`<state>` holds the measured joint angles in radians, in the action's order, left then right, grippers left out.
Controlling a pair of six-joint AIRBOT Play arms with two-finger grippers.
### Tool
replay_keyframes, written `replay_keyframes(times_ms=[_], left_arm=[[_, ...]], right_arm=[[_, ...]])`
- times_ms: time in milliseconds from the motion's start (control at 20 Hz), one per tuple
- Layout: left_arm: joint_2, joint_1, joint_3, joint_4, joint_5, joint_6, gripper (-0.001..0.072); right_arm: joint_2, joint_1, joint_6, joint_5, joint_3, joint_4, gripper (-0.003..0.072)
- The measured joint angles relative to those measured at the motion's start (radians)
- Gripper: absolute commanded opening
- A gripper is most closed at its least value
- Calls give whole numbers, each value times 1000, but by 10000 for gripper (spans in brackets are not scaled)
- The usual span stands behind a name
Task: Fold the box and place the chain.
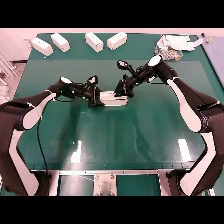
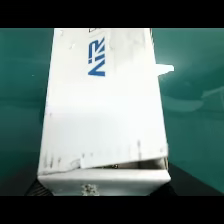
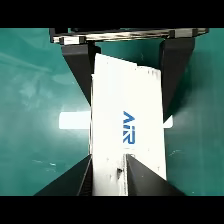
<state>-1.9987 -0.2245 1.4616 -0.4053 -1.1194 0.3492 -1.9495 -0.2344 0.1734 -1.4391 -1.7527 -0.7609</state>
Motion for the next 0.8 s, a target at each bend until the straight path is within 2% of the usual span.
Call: replay_keyframes(times_ms=[150,250,500,550,700,800], left_arm=[[0,0,0,0,-2,1,368],[0,0,0,-2,-6,4,369],[0,0,0,-3,-9,4,368],[0,0,0,-3,-9,3,368],[0,0,-1,-4,-11,3,369],[0,-2,-1,1,-2,-3,369]], right_arm=[[0,-2,-2,0,24,1,224],[0,-3,-2,-3,42,0,309],[0,0,-21,-5,81,33,305],[0,2,-30,-5,89,45,272],[-1,11,-77,6,119,92,29],[-2,16,-116,-31,143,133,12]])
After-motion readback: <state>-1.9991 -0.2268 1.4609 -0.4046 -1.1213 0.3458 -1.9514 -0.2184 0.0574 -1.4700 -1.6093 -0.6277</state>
